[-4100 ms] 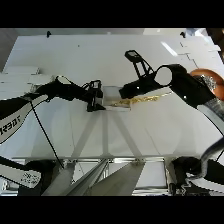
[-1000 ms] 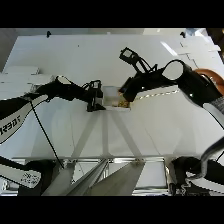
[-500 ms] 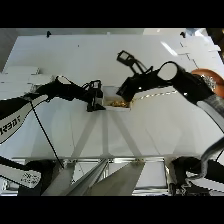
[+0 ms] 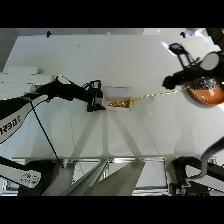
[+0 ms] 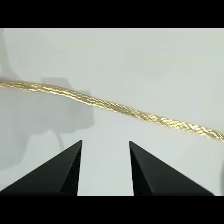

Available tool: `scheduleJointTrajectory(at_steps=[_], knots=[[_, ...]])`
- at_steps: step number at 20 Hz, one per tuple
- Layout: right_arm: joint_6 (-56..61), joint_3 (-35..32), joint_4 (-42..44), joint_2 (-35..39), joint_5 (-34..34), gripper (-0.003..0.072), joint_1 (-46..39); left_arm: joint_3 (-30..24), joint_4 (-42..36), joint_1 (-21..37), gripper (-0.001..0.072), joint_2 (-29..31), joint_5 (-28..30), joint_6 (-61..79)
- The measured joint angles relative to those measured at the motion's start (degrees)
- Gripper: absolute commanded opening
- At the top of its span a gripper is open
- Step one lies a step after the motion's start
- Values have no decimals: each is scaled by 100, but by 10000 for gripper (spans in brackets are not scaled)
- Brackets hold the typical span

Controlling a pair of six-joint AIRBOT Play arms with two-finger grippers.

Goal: Fold the box and place the chain.

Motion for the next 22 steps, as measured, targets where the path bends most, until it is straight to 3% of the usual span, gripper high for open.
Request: scheduleJointTrajectory(at_steps=[5, 10, 20, 22], knots=[[815, -2, -304, -409, -9, 428, -389, 0, 0, 0, 337, 0, 0, 0], [1292, -2, -393, -990, -345, 433, -146, 0, 2, 0, 337, 0, 0, 0], [669, 2, -688, -1768, -732, 432, 516, 0, 2, 0, 337, 0, 0, 0], [479, 2, -702, -1801, -813, 305, 546, 0, 2, 0, 337, 0, 0, 0]])
